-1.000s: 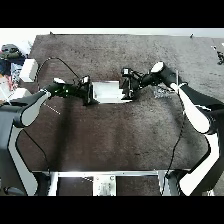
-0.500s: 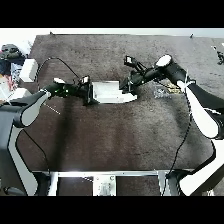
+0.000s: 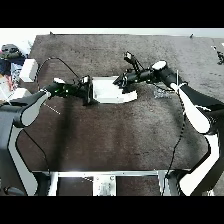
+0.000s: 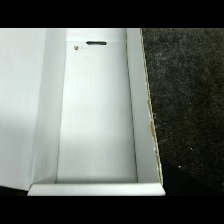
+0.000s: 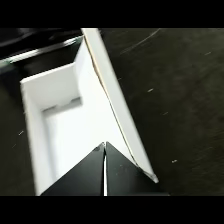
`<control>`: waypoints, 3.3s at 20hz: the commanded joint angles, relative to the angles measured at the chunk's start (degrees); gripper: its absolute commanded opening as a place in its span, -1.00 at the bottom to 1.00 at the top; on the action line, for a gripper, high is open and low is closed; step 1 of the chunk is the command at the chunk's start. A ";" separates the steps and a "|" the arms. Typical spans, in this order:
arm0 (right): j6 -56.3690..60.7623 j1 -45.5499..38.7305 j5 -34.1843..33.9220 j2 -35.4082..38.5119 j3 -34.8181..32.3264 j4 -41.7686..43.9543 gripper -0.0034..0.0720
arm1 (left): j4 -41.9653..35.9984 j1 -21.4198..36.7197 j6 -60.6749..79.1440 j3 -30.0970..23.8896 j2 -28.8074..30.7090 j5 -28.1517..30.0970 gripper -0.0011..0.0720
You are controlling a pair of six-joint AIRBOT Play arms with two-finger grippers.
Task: Fold the box and place the chain.
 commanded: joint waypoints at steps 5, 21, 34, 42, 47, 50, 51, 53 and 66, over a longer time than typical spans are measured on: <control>-1.01 0.04 -6.95 -3.91 -0.02 0.61 -0.89 | 0.02 0.00 0.02 0.00 -0.02 -0.02 -0.19; -0.74 -0.61 -2.73 0.55 -0.02 -1.18 -0.89 | 0.02 0.00 0.02 0.00 -0.02 0.00 -0.19; -6.12 0.20 6.58 4.46 -0.11 -30.99 1.00 | 0.02 0.00 0.02 0.00 -0.02 0.00 -0.19; -6.36 2.27 3.39 1.88 -0.07 -29.73 1.00 | 0.02 0.00 0.02 0.00 -0.02 -0.02 -0.19; -4.42 2.91 3.48 1.44 -0.09 -28.92 1.00 | 0.02 0.00 0.02 0.00 -0.02 0.00 -0.19; -4.39 3.85 2.73 0.28 -0.09 -29.53 1.00 | 0.02 0.00 0.02 0.00 -0.02 0.00 -0.19; -4.37 3.87 2.36 0.02 -0.11 -29.59 1.00 | 0.02 0.00 0.02 0.00 -0.02 -0.02 -0.19; -4.39 3.85 1.79 -0.02 -0.07 -29.62 0.98 | 0.02 0.00 0.02 0.00 -0.02 -0.02 -0.19; -4.39 3.93 1.22 -0.02 -0.09 -31.06 0.15 | 0.00 0.00 0.02 0.00 -0.02 -0.02 -0.19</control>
